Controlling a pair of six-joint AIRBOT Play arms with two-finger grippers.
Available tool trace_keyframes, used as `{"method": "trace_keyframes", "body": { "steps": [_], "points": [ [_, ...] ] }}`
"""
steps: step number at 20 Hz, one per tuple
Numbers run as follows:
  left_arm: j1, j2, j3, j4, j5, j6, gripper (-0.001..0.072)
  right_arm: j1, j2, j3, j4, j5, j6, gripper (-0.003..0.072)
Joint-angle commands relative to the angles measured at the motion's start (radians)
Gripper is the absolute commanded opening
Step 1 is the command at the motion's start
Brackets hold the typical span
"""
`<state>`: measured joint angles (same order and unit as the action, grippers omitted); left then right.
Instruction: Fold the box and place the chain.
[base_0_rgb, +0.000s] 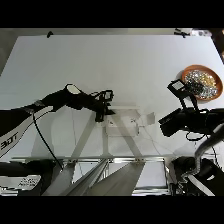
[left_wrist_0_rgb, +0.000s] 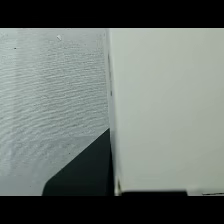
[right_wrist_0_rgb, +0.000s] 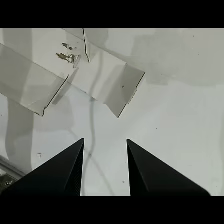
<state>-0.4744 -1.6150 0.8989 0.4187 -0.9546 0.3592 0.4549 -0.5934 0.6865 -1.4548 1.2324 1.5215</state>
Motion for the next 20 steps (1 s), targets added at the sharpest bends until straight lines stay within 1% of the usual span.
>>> {"method": "trace_keyframes", "body": {
  "steps": [1, 9, 13, 20],
  "points": [
    [0.000, -0.005, 0.005, 0.002, 0.021, 0.003, 0.0005, 0.000, 0.001, 0.000, 0.000, 0.000, 0.000, 0.0298],
    [0.000, -0.005, 0.005, 0.029, 0.025, -0.019, 0.0003, 0.000, 0.001, 0.000, 0.000, 0.001, 0.000, 0.0298],
    [0.000, -0.005, 0.005, 0.031, 0.046, -0.103, 0.0003, 0.000, 0.001, 0.000, 0.000, 0.001, 0.000, 0.0298],
    [0.000, -0.005, 0.005, 0.031, 0.041, -0.102, 0.0004, 0.000, 0.001, 0.000, 0.000, 0.001, -0.003, 0.0298]
  ]
}}
